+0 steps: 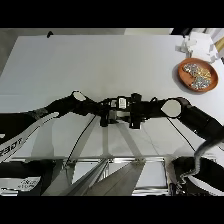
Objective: Fold the box and place the chain.
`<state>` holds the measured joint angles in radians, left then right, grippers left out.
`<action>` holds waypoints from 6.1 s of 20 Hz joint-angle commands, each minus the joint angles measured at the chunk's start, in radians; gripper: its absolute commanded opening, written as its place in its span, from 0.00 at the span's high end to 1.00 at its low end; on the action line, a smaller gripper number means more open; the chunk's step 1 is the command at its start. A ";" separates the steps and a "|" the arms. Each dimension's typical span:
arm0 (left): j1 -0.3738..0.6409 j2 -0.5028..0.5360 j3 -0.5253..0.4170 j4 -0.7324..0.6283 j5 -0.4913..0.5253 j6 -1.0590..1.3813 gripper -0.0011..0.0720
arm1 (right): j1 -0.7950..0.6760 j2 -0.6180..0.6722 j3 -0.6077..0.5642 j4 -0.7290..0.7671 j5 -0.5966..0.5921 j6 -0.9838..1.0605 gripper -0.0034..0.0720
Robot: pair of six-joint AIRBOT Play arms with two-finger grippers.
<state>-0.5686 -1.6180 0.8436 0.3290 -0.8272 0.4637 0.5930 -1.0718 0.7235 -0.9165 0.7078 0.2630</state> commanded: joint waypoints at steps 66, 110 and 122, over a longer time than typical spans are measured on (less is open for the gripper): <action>0.000 0.000 0.000 0.000 0.001 0.000 0.89 | -0.008 -0.076 0.091 -0.029 0.132 -0.057 0.41; 0.000 0.000 0.000 0.000 0.000 0.000 0.89 | -0.016 -0.093 0.091 -0.061 0.145 0.055 0.32; 0.000 0.000 0.000 0.000 0.000 0.000 0.89 | -0.037 -0.080 0.091 0.080 0.238 0.006 0.32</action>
<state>-0.5686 -1.6180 0.8433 0.3286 -0.8272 0.4641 0.5602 -1.1774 0.8135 -0.8570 0.9112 0.2783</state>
